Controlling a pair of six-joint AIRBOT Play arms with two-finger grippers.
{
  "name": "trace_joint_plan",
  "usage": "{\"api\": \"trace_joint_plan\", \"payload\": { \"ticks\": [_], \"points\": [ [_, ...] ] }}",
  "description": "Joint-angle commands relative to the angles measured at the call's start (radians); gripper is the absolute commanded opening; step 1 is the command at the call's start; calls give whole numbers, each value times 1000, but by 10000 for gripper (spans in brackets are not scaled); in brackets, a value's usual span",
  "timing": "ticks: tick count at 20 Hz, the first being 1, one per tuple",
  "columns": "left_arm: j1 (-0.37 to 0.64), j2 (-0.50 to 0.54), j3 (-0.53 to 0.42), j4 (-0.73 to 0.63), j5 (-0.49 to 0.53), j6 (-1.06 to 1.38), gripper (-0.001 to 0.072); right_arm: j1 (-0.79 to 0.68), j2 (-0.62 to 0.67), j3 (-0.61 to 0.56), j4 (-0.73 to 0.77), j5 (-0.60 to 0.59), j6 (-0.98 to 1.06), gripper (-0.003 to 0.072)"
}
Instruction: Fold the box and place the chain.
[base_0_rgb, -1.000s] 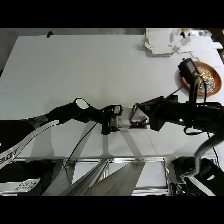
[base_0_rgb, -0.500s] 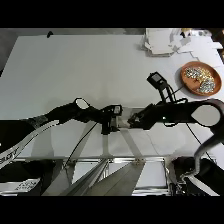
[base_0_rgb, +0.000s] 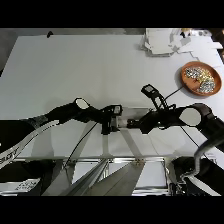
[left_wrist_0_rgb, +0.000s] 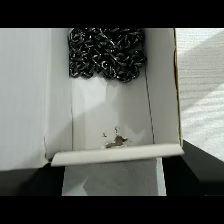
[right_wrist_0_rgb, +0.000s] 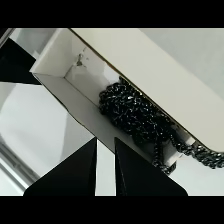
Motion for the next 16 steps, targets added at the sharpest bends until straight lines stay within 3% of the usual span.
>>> {"api": "trace_joint_plan", "payload": {
  "ticks": [1, 6, 10, 12, 16],
  "points": [
    [0, 0, 0, 0, 0, 0, 208, -9, 44, 69, -148, 74, 31, 109],
    [0, 0, 0, 0, 0, 0, 208, -175, 66, 142, -327, 205, 34, 109],
    [0, 0, 0, 0, 0, 0, 208, -254, -2, 142, -351, 100, 33, 129],
    [0, 0, 0, 0, 0, 0, 208, -254, -74, 142, -349, 68, 25, 183],
    [0, 0, 0, 0, 0, 0, 208, -254, -241, 142, -352, 30, -1, 190]
  ]
}}
